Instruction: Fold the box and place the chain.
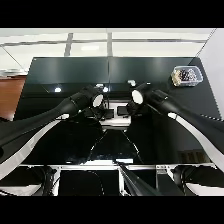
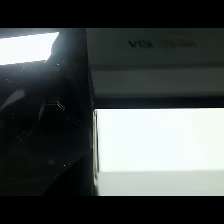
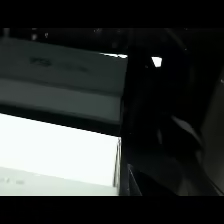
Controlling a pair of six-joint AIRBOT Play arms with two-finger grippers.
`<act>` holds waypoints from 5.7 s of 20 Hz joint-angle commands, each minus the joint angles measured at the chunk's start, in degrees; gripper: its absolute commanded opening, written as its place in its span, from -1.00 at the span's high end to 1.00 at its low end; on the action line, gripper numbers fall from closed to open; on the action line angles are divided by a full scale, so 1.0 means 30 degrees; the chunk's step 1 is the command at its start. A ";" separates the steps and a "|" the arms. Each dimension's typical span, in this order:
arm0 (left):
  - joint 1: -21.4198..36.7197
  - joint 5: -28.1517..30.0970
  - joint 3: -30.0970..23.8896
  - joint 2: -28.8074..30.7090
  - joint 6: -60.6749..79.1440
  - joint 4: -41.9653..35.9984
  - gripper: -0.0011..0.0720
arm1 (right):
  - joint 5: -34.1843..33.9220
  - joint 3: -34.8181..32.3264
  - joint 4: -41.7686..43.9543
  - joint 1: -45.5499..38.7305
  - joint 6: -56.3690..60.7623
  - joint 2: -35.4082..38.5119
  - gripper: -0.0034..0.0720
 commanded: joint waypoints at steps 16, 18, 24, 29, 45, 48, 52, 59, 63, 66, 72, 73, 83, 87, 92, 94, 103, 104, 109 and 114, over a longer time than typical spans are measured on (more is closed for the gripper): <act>0.0015 -0.0007 0.0007 0.0007 0.0036 -0.0015 0.89 | 0.0525 0.0605 -0.0350 0.0678 0.2171 -0.0969 0.18; 0.0015 -0.0015 0.0007 0.0007 0.0029 -0.0015 0.89 | 0.0568 0.0590 -0.0357 0.0678 0.2164 -0.0969 0.25; 0.0015 0.0000 0.0007 0.0007 0.0036 -0.0015 0.89 | 0.1137 0.0583 -0.0503 0.0634 0.2004 -0.0969 0.37; 0.0015 -0.0015 0.0007 0.0007 0.0036 -0.0015 0.89 | 0.1377 0.0583 -0.0525 0.0437 0.1916 -0.0969 0.05; 0.0015 0.0000 0.0007 0.0007 0.0029 -0.0007 0.89 | 0.0765 0.0364 -0.0437 0.0452 0.1311 -0.0525 0.15; 0.0015 0.0007 0.0007 0.0007 0.0036 0.0000 0.89 | 0.0991 0.0364 -0.0743 0.0437 -0.0342 0.1166 0.15; 0.0015 0.0007 0.0007 0.0007 0.0029 -0.0007 0.89 | 0.2739 0.0189 -0.4838 0.0430 -0.1421 0.5348 0.15; 0.0015 0.0007 0.0007 0.0007 0.0029 -0.0058 0.89 | -0.2353 -0.5559 -1.2568 -0.6914 0.1311 0.7439 -0.33; 0.0015 0.0000 0.0007 0.0007 0.0036 -0.0066 0.89 | -0.7745 -0.4896 -0.3534 -1.3755 0.1151 0.5122 -0.98; 0.0015 0.0022 0.0007 0.0007 0.0029 -0.0066 0.89 | -0.7592 0.0080 0.2616 -1.6808 -0.0211 0.1639 -0.98; 0.0015 0.0073 0.0007 0.0007 0.0036 -0.0051 0.89 | 0.0211 1.2247 0.5166 -1.8127 -0.0109 -0.7045 -0.74; 0.0015 0.0080 0.0007 0.0007 0.0036 -0.0051 0.89 | 0.0699 1.3194 0.5260 -1.8127 0.0350 -0.7919 -0.74; 0.0015 0.0073 0.0007 0.0007 0.0036 -0.0051 0.89 | 0.0364 1.3828 0.6856 -1.8163 0.1093 -0.9486 -0.55; 0.0015 0.0117 0.0007 0.0007 0.0036 -0.0044 0.89 | 0.0364 1.3828 0.6572 -1.8170 0.1093 -0.9573 -0.55; 0.0015 0.0138 0.0007 0.0007 0.0036 -0.0051 0.89 | 0.0430 1.3828 0.6200 -1.8119 0.1013 -0.9646 -0.55; 0.0015 0.0138 0.0007 0.0007 0.0036 -0.0051 0.89 | 0.0444 1.3828 0.6127 -1.8047 0.0860 -0.9799 -0.55; 0.0015 0.0138 0.0007 0.0007 0.0036 -0.0058 0.89 | 0.0612 1.3835 0.6550 -1.8017 -0.4517 -0.8371 0.88; 0.0015 0.0131 0.0007 0.0007 0.0036 -0.0058 0.89 | 0.0729 1.3835 0.6477 -1.8017 -0.5639 -0.7621 0.89; 0.0015 0.0138 0.0007 0.0007 0.0036 -0.0058 0.89 | 0.1282 1.3835 0.5923 -1.8010 -0.8983 -0.2586 0.89; 0.0015 0.0146 0.0007 0.0007 0.0029 -0.0066 0.89 | 0.0240 1.3843 0.7868 -1.7974 -1.0819 0.2528 0.89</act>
